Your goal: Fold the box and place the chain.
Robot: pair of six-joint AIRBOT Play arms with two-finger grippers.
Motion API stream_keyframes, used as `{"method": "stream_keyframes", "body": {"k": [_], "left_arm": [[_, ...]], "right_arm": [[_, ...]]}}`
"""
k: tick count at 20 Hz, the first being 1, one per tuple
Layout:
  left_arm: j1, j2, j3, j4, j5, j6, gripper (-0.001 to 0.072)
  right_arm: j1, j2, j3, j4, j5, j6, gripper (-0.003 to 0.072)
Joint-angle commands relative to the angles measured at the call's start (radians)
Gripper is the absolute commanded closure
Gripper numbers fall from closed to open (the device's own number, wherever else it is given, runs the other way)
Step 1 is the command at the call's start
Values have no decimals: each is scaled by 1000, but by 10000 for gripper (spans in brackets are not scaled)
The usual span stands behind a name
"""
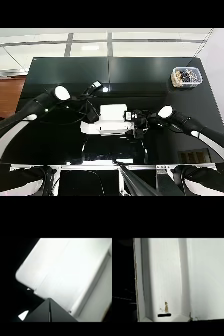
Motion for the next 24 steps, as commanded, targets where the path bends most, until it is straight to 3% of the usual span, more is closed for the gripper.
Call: {"method": "stream_keyframes", "body": {"k": [1,5,9,10,11,12,15,18,24], "left_arm": [[88,141,-38,-3,-8,45,682],[180,279,-262,-178,11,263,677],[169,280,-319,-168,-23,310,674],[162,280,-319,-173,-23,320,543],[144,280,-319,-165,-12,364,244],[121,280,-319,-150,12,477,-6],[38,273,-294,-56,142,654,-5],[4,212,-256,3,103,691,-4],[-19,116,-249,-74,145,701,-3]], "right_arm": [[0,0,0,2,-17,6,263],[0,0,0,1,-53,7,263],[0,0,0,2,-50,7,263],[0,0,0,2,-49,7,263],[0,0,0,2,-49,7,263],[0,0,0,2,-49,7,263],[0,0,0,2,-45,26,263],[0,0,0,1,-34,30,263],[0,0,0,1,-30,30,263]]}}
